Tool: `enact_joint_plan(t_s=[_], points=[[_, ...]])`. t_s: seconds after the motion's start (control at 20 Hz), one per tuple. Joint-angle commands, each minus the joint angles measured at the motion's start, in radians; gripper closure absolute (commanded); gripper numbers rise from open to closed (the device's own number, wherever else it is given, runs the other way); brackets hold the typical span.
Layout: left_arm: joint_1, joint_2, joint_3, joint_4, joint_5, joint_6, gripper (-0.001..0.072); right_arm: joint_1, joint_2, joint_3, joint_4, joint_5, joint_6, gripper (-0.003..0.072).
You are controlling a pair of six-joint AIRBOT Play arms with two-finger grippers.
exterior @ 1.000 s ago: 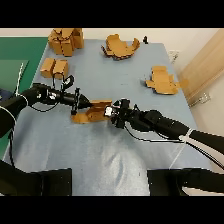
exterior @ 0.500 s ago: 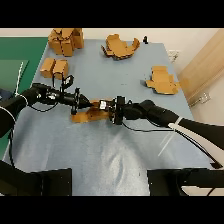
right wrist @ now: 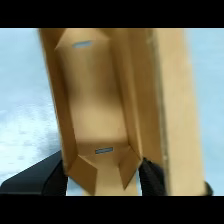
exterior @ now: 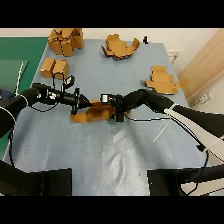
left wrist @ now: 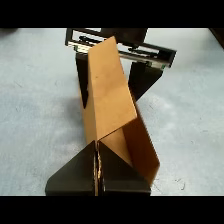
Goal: Fold the box.
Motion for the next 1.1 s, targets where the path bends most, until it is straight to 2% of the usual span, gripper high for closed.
enact_joint_plan(t_s=[0.0,0.45,0.6,0.7,1.05], points=[[0.0,0.0,0.0,-0.007,0.044,0.0,0.0691,-0.019,-0.053,0.039,0.069,-0.102,-0.046,0.0102],[0.0,0.0,0.0,-0.007,0.042,0.0,0.069,-0.02,-0.058,0.038,0.14,-0.085,-0.024,0.0104],[0.0,0.0,0.0,-0.007,0.039,0.0,0.069,-0.02,-0.058,0.038,0.14,-0.085,-0.008,0.0145],[0.0,0.0,0.0,-0.007,0.015,0.0,0.069,-0.02,-0.058,0.038,0.135,-0.085,0.004,0.0241],[0.0,0.0,0.002,-0.007,-0.005,0.0,0.069,-0.019,-0.068,0.038,0.117,-0.094,0.053,0.0232]])
